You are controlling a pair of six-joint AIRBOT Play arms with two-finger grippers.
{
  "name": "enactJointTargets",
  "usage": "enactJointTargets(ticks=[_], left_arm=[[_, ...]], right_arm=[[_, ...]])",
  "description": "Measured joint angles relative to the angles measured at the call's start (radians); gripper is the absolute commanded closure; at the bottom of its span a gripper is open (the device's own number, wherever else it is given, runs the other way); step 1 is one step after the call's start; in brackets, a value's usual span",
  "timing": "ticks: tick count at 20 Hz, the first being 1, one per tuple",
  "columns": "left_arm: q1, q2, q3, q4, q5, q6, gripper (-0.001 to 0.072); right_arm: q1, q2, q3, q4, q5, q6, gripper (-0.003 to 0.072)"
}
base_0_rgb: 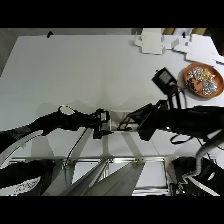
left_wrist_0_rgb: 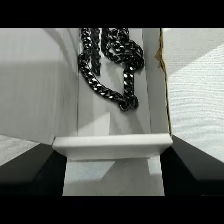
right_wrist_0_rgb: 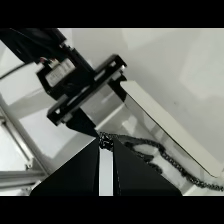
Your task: Fold the box and place the chain.
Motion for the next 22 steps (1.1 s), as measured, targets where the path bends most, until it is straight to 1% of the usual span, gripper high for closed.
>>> enactJointTargets(ticks=[3, 7, 8, 10, 11, 14, 17, 20, 22], left_arm=[[0.000, 0.000, 0.000, 0.000, 0.000, 0.000, 0.0454], [0.000, 0.000, 0.000, 0.000, 0.000, 0.000, 0.0454], [0.000, 0.000, 0.000, 0.000, 0.000, 0.000, 0.0454], [0.000, 0.000, 0.000, 0.000, 0.000, 0.000, 0.0454], [0.000, 0.000, 0.000, 0.000, 0.000, 0.000, 0.0454], [0.000, 0.000, 0.000, 0.000, 0.000, 0.000, 0.0454], [0.000, 0.000, 0.000, 0.000, 0.000, 0.000, 0.0454], [0.000, 0.000, 0.000, 0.000, 0.000, 0.000, 0.0454], [0.000, 0.000, 0.000, 0.000, 0.000, 0.000, 0.0454]], right_arm=[[0.000, -0.076, -0.035, 0.000, -0.010, -0.016, 0.0662], [0.000, -0.180, -0.051, 0.000, -0.024, -0.045, 0.0657], [0.000, -0.204, -0.054, 0.000, -0.027, -0.048, 0.0598], [0.000, -0.249, -0.056, 0.000, -0.032, -0.052, 0.0364], [0.000, -0.264, -0.056, 0.000, -0.032, -0.055, 0.0342], [-0.001, -0.288, -0.023, -0.001, -0.001, -0.056, 0.0343], [-0.031, -0.298, 0.087, -0.040, 0.093, -0.055, 0.0343], [-0.118, -0.301, 0.203, -0.097, 0.180, -0.051, 0.0344], [-0.211, -0.304, 0.248, -0.130, 0.217, -0.051, 0.0345]])
